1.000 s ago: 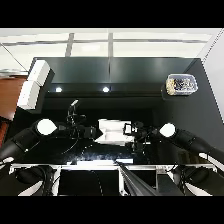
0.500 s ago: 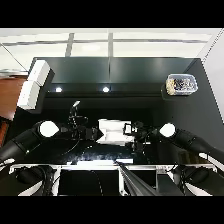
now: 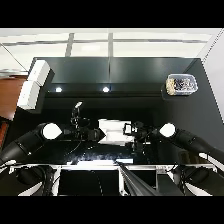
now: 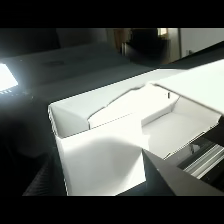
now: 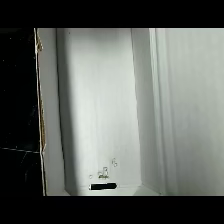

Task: Fold the box and place the chain.

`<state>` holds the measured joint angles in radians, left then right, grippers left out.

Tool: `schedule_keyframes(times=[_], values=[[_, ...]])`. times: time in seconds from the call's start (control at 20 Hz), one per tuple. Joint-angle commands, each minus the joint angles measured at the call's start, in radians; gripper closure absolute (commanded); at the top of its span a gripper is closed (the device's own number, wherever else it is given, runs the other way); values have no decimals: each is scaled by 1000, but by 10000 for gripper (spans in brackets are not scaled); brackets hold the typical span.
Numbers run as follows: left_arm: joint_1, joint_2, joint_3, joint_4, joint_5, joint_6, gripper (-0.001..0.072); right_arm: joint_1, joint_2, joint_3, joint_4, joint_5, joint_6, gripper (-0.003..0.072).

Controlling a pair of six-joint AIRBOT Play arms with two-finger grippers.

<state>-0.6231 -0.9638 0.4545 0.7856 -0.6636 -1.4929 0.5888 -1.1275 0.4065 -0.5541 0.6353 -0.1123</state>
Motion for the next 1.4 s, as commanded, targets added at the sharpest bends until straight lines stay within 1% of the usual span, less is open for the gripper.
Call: schedule_keyframes(times=[0.0,0.1,0.25,0.35,0.55,0.6,0.7,0.8,0.95,1.05,1.15,1.35], values=[[-15,-1,1,3,8,-8,112,0,0,0,0,0,0,363],[-28,-1,2,16,12,-39,113,0,0,0,0,0,0,363],[-47,-1,2,78,24,-119,113,0,0,0,0,0,0,363],[-51,-1,7,78,35,-135,113,0,0,0,0,0,0,363],[-59,-2,39,78,27,-139,115,0,0,0,0,0,0,363],[-65,-4,48,78,27,-146,137,0,0,0,0,0,0,364],[-74,-14,64,79,21,-167,138,0,0,0,0,0,0,363],[-82,-39,89,120,-9,-205,143,0,0,0,0,0,0,363],[-109,-86,126,247,-36,-311,150,0,0,0,0,0,0,363],[-119,-100,140,304,-47,-359,151,0,0,0,0,0,0,363],[-118,-100,140,331,-50,-378,151,0,0,0,0,0,0,363],[-119,-101,140,334,-52,-388,156,0,0,0,0,0,0,363]])
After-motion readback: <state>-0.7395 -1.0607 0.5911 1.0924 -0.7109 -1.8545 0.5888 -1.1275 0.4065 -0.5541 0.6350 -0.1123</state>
